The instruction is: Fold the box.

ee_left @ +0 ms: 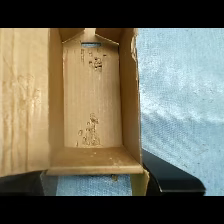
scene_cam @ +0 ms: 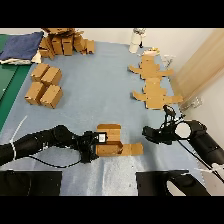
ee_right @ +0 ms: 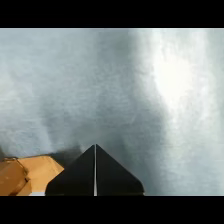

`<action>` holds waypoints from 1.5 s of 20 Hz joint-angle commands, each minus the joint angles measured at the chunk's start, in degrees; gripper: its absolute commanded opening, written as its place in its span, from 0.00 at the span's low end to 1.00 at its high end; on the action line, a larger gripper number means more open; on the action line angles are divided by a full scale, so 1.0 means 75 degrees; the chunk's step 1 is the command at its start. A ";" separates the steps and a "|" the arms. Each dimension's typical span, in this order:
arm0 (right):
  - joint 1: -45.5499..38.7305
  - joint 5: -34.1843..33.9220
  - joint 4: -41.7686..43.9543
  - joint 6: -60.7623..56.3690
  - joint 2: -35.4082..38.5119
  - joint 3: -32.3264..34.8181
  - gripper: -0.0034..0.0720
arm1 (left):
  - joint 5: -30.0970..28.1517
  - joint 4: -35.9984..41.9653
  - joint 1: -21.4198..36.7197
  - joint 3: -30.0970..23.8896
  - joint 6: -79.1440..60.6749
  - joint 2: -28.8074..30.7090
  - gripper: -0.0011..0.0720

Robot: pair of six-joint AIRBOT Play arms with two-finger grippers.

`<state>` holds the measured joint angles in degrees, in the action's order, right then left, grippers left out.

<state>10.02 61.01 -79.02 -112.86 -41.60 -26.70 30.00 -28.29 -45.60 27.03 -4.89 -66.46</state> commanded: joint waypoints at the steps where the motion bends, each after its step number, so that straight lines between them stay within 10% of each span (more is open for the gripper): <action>1: -0.0035 0.0117 0.0723 0.0323 -0.0079 0.0358 0.05 | -0.0003 0.0000 -0.0003 0.0006 -0.0003 0.0003 0.71; 18: 0.1297 -0.0854 0.3759 0.1314 0.0207 0.0799 0.05 | -0.0003 0.0000 -0.0003 0.0006 -0.0003 0.0003 0.71; 26: 0.1300 -0.0618 0.3943 0.1402 0.0399 0.0624 0.45 | -0.0006 0.0000 -0.0003 0.0006 -0.0003 0.0003 0.71; 30: 0.1431 -0.0583 0.3765 0.1533 0.0055 0.0627 0.45 | -0.0064 0.0000 -0.0006 0.0006 -0.0003 0.0003 0.71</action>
<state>20.01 56.36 -50.26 -102.00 -39.64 -21.93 29.95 -28.29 -45.60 27.03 -4.89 -66.46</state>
